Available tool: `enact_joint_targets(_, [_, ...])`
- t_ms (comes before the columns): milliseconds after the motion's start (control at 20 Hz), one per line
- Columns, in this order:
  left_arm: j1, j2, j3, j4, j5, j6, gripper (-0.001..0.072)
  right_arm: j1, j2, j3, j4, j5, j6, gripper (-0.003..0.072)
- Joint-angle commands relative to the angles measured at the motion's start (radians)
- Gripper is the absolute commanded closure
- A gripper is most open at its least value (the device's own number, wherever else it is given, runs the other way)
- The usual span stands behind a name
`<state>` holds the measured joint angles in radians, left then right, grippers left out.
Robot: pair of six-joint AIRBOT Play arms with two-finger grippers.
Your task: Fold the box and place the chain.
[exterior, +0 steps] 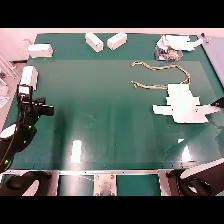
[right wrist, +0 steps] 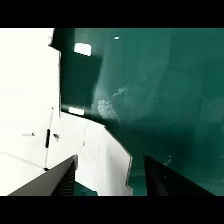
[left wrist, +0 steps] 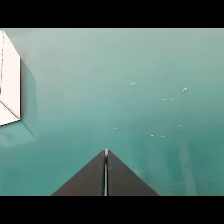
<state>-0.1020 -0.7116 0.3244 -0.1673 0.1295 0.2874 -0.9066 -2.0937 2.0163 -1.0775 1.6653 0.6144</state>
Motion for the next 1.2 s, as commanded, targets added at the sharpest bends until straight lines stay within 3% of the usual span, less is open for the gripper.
enact_joint_targets(0, [-0.001,0.001,0.0,0.0,0.0,0.0,0.0689,0.001,-0.018,0.001,0.004,0.039,-0.007,0.0221])
enact_joint_targets(300, [-0.001,0.001,0.0,0.0,0.0,0.0,0.0689,0.0,-0.051,0.0,0.076,0.108,-0.017,0.0253])
enact_joint_targets(550, [-0.001,0.001,0.0,0.0,0.0,0.0,0.0689,0.002,-0.111,0.0,0.098,0.169,-0.017,0.0344])
enact_joint_targets(700, [-0.001,0.001,0.0,0.0,0.001,0.0,0.0689,0.002,-0.131,0.0,0.098,0.175,-0.051,0.0606])
enact_joint_targets(750, [-0.001,0.001,0.0,0.0,0.0,0.0,0.0689,0.002,-0.131,0.0,0.101,0.176,-0.051,0.0655])
enact_joint_targets(900, [-0.001,0.001,0.0,0.0,0.0,0.0,0.0689,0.001,-0.125,0.0,0.137,0.177,-0.021,0.0674])
enact_joint_targets(1150, [-0.001,0.001,0.0,0.0,0.0,0.0,0.0689,0.026,-0.073,-0.002,0.426,0.178,0.082,0.0676])
